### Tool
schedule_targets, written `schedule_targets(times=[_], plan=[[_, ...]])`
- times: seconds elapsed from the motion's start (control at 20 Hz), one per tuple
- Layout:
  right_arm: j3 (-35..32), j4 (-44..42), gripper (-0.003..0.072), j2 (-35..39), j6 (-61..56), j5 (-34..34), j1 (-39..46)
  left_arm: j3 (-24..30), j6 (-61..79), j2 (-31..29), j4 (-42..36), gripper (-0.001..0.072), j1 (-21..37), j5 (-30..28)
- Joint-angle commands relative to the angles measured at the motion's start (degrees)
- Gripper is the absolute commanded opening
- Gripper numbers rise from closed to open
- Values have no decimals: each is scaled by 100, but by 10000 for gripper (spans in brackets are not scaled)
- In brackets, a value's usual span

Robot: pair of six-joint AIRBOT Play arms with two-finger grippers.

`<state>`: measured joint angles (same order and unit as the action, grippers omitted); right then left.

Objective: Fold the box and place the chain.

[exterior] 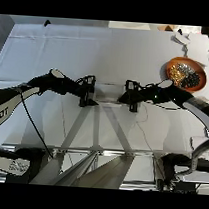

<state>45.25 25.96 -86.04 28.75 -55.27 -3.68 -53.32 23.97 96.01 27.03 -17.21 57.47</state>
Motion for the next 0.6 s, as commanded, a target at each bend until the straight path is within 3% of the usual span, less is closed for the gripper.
schedule_targets(times=[0.0, 0.35, 0.55], plan=[[-4, 382, 9, 92, -46, -190, -4, 0, 4, 0, 2, 326, -2, -4], [-4, 389, 9, 1342, -857, -219, 39, 0, 4, 0, 0, 326, -2, -7], [-4, 660, 9, 1928, -2837, 107, 450, 0, 4, 0, 2, 326, -2, -2]])
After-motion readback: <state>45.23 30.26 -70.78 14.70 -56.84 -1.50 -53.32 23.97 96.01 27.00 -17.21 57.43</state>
